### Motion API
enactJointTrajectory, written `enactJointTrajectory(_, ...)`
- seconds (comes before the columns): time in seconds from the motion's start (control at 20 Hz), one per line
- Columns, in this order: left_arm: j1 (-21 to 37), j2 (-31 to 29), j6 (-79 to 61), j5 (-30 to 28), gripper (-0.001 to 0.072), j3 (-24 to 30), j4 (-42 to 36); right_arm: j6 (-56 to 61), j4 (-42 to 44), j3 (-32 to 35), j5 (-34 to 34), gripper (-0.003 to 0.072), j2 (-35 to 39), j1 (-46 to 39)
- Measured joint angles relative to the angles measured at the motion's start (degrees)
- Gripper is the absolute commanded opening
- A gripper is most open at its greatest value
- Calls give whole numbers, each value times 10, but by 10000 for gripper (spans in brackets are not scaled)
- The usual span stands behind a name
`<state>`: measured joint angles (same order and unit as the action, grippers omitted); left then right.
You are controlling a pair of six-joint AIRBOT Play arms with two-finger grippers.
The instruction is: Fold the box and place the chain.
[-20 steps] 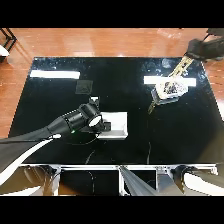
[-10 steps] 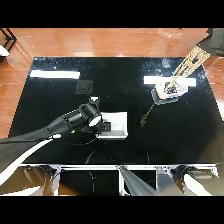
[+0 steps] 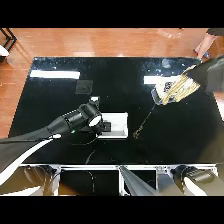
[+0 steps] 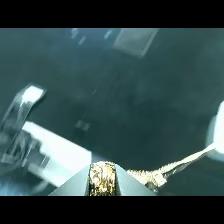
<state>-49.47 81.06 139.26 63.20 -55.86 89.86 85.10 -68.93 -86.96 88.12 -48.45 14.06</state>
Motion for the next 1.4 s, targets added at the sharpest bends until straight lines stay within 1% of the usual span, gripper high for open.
enactJointTrajectory(0.15, 0, 0, 0, -1, 20, 0, -2, 11, 1, 44, 9, 17, 4, 59)
enactJointTrajectory(0.25, 0, 0, 0, -1, 20, 0, -2, 22, 3, 80, -4, 17, 5, 101)
enactJointTrajectory(0.4, 0, 0, 0, -1, 21, 0, -2, 38, 16, 139, -44, 17, 5, 157)
enactJointTrajectory(0.55, 0, 0, 0, -1, 20, 0, -4, 48, 30, 184, -87, 16, 0, 194)
enactJointTrajectory(0.7, 0, 0, 0, -1, 20, 0, -6, 52, 47, 207, -135, 17, -14, 213)
enactJointTrajectory(0.9, 0, 0, 0, -1, 20, 0, -6, 53, 76, 217, -189, 17, -42, 223)
enactJointTrajectory(1.15, 0, 0, 0, -1, 20, 0, -6, 50, 76, 226, -206, 17, -84, 230)
enactJointTrajectory(1.4, 0, 0, 0, -1, 20, 0, -6, 51, 54, 266, -228, 18, -113, 234)
